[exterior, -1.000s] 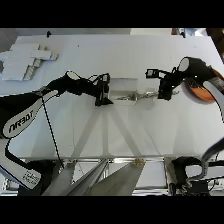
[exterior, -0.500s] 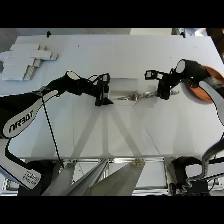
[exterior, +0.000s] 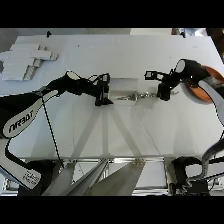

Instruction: Fold the box and place the chain.

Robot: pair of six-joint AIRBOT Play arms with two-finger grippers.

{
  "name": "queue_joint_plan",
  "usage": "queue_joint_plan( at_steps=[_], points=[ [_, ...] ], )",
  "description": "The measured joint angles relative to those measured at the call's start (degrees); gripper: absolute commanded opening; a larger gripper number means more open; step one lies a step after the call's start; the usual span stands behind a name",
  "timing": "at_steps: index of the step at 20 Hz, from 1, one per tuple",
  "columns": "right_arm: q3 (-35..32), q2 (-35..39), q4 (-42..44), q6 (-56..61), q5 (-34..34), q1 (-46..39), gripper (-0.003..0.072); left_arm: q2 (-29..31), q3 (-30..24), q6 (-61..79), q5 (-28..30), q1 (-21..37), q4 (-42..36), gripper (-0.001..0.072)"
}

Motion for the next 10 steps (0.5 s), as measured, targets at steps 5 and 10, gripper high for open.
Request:
queue_joint_plan(
  at_steps=[5, 10],
  points=[
    [0.0, 5.18, 2.6, 4.33, 1.09, 1.6, 0.0012, 0.0, 0.0, 0.0, 0.0, 0.0, 0.0, 0.0341],
    [0.11, 9.92, 9.25, 8.17, -1.53, 4.11, 0.0012, 0.0, 0.0, 0.0, 0.0, 0.0, 0.0, 0.0341]
  ],
)
